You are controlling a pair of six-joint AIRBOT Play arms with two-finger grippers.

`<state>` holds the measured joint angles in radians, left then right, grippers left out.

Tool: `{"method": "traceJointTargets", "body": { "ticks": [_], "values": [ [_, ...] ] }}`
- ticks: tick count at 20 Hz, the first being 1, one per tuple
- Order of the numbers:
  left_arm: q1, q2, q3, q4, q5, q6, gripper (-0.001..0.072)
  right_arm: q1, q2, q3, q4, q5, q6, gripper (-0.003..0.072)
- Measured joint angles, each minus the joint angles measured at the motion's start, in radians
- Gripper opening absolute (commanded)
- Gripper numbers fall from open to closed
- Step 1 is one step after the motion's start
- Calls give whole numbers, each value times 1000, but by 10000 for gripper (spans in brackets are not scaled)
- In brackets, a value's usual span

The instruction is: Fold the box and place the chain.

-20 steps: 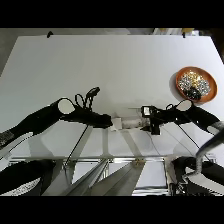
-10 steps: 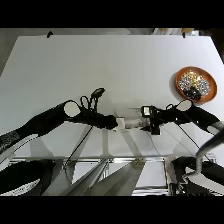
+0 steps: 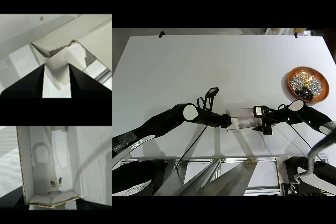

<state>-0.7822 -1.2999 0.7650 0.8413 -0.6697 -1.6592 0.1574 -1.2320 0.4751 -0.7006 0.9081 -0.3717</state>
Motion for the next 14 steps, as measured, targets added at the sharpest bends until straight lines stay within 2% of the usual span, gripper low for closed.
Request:
{"method": "traceJointTargets", "body": {
  "ticks": [9, 14],
  "values": [
    [-60, -80, 127, 213, -82, -277, 339, 0, 0, 0, 0, 0, 0, 440],
    [-92, -157, 264, 338, -256, -461, 338, 0, 0, 0, 1, 0, 0, 440]
  ]
}}
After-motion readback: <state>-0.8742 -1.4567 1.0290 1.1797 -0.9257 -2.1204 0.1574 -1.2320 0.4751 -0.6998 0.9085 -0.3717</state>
